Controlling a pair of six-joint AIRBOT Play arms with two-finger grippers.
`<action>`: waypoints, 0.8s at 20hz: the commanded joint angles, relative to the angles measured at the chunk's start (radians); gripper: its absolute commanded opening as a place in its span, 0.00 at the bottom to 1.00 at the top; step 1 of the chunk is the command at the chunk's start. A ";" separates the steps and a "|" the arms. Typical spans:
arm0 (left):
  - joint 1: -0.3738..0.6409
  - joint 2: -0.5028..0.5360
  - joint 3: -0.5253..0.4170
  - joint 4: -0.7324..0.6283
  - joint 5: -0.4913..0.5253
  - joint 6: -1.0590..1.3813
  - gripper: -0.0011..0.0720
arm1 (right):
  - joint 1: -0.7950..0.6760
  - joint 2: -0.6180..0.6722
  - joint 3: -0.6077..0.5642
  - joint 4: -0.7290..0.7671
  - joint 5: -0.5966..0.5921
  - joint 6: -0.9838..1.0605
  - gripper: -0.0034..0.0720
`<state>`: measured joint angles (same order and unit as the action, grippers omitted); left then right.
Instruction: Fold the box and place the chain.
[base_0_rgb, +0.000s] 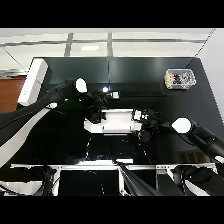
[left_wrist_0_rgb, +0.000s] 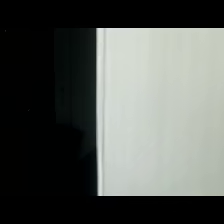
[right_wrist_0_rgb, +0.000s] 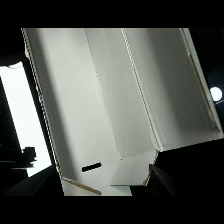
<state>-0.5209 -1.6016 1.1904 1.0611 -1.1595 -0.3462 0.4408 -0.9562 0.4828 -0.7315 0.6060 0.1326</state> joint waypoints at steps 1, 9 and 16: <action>0.000 0.002 0.001 -0.003 -0.002 0.002 0.05 | -0.005 0.001 0.002 0.026 -0.031 -0.092 0.99; 0.000 0.006 0.001 -0.002 0.003 0.003 0.05 | -0.080 -0.053 0.003 0.201 -0.026 -0.291 0.98; -0.035 0.036 -0.002 0.033 0.037 0.002 0.04 | -0.134 -0.077 0.003 0.245 0.043 -0.396 0.98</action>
<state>-0.5354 -1.5734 1.1896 1.0710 -1.1469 -0.3439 0.3183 -1.0264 0.4847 -0.5251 0.6281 -0.2062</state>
